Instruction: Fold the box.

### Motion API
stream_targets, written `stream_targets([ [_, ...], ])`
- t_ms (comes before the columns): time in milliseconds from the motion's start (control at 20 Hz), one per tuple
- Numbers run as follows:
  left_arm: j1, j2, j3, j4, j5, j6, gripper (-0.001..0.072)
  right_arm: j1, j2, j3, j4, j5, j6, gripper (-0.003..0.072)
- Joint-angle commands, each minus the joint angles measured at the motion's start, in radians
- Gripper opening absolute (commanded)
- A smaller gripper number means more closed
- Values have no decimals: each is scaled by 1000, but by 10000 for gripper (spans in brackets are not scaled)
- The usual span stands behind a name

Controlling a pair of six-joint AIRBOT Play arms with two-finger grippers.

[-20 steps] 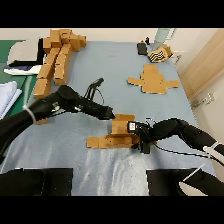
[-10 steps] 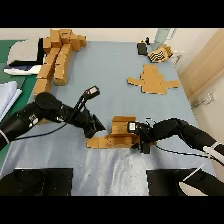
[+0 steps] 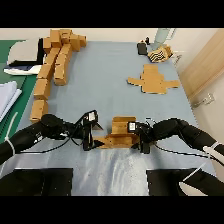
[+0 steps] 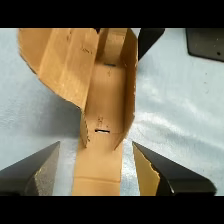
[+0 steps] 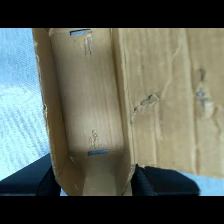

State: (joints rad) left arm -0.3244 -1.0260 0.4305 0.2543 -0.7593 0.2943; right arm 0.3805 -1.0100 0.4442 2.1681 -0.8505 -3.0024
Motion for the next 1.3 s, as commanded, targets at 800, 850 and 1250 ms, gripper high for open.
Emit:
stream_targets([
  [800, -114, -135, 44, -8, 61, 54, 510, 0, 0, 0, 0, 0, 0, 511],
  [850, -119, -135, 44, -8, 60, 53, 487, 0, 0, 0, 0, 0, 0, 511],
  [1250, -156, -145, 61, -26, 107, 55, 290, 0, 0, 0, -3, 0, 0, 512],
])
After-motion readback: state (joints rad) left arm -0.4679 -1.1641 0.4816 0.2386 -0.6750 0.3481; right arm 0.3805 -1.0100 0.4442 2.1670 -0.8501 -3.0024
